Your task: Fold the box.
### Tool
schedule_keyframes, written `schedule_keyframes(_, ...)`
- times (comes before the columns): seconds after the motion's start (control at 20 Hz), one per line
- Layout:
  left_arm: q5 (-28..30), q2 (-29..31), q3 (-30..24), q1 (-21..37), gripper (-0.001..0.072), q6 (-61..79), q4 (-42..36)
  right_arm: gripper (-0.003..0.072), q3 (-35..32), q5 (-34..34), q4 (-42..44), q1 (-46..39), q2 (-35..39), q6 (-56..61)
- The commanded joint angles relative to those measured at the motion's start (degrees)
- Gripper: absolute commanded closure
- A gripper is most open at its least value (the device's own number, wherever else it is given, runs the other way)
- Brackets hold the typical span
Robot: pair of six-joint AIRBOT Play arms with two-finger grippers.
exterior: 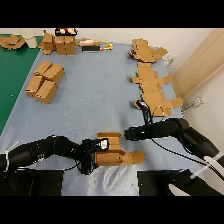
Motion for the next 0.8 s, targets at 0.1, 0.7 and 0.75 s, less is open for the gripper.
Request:
schedule_keyframes(0.1, 0.0, 0.0, 0.0, 0.0, 0.0247, 0.0, 0.0, 0.0680, -0.4, -15.4, -6.4, 0.0, 8.3, -13.2)
schedule_keyframes(0.7, 0.1, 0.0, 0.0, 0.0, 0.0247, 0.0, 0.0, 0.0212, -7.0, -9.4, -6.2, 14.7, 11.6, -31.6)
schedule_keyframes(0.75, 0.0, 0.0, 0.0, 0.0, 0.0247, 0.0, 0.0, 0.0212, -7.0, -8.5, -6.3, 14.7, 10.2, -34.6)
